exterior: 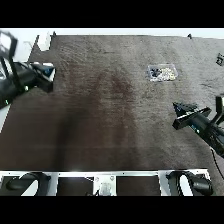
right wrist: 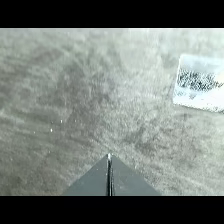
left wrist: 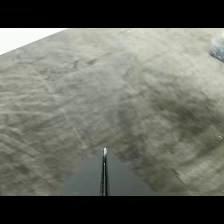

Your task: Fold the box and place the chain.

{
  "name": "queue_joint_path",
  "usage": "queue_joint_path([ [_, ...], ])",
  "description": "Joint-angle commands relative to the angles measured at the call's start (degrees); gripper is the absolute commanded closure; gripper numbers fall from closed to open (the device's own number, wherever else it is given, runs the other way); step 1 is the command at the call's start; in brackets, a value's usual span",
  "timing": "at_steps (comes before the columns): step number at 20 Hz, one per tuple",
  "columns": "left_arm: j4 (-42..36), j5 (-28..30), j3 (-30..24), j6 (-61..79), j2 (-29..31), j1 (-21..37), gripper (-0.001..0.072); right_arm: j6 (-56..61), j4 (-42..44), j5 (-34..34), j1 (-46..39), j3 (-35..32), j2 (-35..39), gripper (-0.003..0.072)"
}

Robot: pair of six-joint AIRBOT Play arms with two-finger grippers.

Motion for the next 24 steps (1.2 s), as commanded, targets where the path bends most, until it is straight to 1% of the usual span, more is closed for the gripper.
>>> queue_joint_path([
  [1,-3.2,9.1,-14.2,1.5,10.9,-5.3,0.0693,1.3,0.0,-0.1,0.0,-2.4,5.9,0.0674],
  [5,-4.5,11.1,-28.1,1.5,18.7,-5.7,0.0691,1.4,-0.2,0.0,0.0,-7.3,11.0,0.0674],
  [7,-5.1,11.6,-32.7,1.5,21.6,-5.7,0.069,1.4,-0.2,0.0,0.0,-9.6,13.0,0.0674],
  [9,-5.4,11.5,-35.4,1.5,22.8,-5.7,0.0688,1.5,-0.9,0.0,0.0,-11.6,13.4,0.0674],
  [11,-5.4,11.1,-36.2,0.9,22.7,-5.7,0.0688,1.4,-0.8,0.2,0.0,-12.8,13.4,0.0674],
  [14,-5.4,8.9,-36.3,1.0,22.7,-5.7,0.0688,1.4,-0.8,0.2,0.0,-13.1,13.4,0.0674],
  [24,-5.4,8.9,-36.3,1.0,22.7,-5.7,0.0688,1.4,-0.8,0.2,0.0,-13.1,13.4,0.0674],
])
